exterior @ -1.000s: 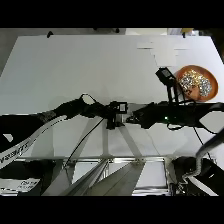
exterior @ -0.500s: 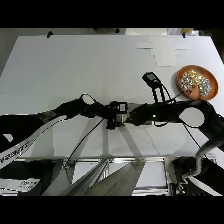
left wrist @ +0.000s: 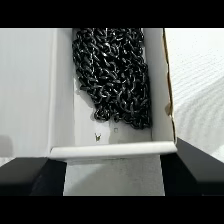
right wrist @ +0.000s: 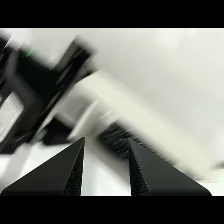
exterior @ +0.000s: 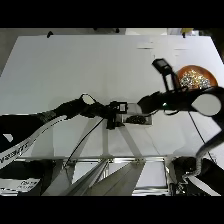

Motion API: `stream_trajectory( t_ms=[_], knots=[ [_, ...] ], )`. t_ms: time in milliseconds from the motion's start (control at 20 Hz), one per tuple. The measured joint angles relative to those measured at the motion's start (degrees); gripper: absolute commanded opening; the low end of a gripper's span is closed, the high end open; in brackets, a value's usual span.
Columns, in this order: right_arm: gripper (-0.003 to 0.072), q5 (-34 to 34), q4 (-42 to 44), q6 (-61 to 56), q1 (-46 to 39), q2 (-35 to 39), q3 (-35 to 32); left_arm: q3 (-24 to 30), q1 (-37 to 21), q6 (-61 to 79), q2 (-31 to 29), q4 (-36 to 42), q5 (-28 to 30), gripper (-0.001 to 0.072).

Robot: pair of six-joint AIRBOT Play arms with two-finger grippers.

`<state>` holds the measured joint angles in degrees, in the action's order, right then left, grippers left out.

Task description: Fold the box and place the chain.

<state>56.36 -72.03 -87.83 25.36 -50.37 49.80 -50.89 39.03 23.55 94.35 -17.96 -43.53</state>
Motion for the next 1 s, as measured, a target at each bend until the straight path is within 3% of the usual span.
stream_trajectory(
  t_ms=[250, 400, 500, 550, 750, 1000],
  knots=[
    [0.0187, 0.50, -8.28, 0.68, -13.46, -3.98, 3.54, 0.00, 0.00, 0.00, 0.00, -0.02, 0.00, 0.0207],
    [0.0200, 1.77, -11.10, 0.68, -19.45, -10.56, 4.04, 0.00, 0.00, 0.00, 0.00, -0.02, 0.00, 0.0207],
    [0.0447, 2.01, -12.09, 0.68, -21.59, -15.26, 4.15, 0.00, 0.00, 0.00, 0.00, -0.02, -0.02, 0.0207],
    [0.0476, 1.99, -12.48, 0.74, -22.18, -17.42, 4.17, 0.00, 0.00, 0.00, 0.00, -0.02, -0.02, 0.0207],
    [0.0400, 2.23, -14.88, 1.09, -23.41, -25.07, 4.20, 0.00, 0.00, 0.00, 0.00, 0.00, 0.00, 0.0207],
    [0.0397, 2.54, -16.98, 1.03, -23.80, -30.16, 4.17, 0.00, 0.00, 0.00, 0.00, 0.00, 0.00, 0.0207]
  ],
)
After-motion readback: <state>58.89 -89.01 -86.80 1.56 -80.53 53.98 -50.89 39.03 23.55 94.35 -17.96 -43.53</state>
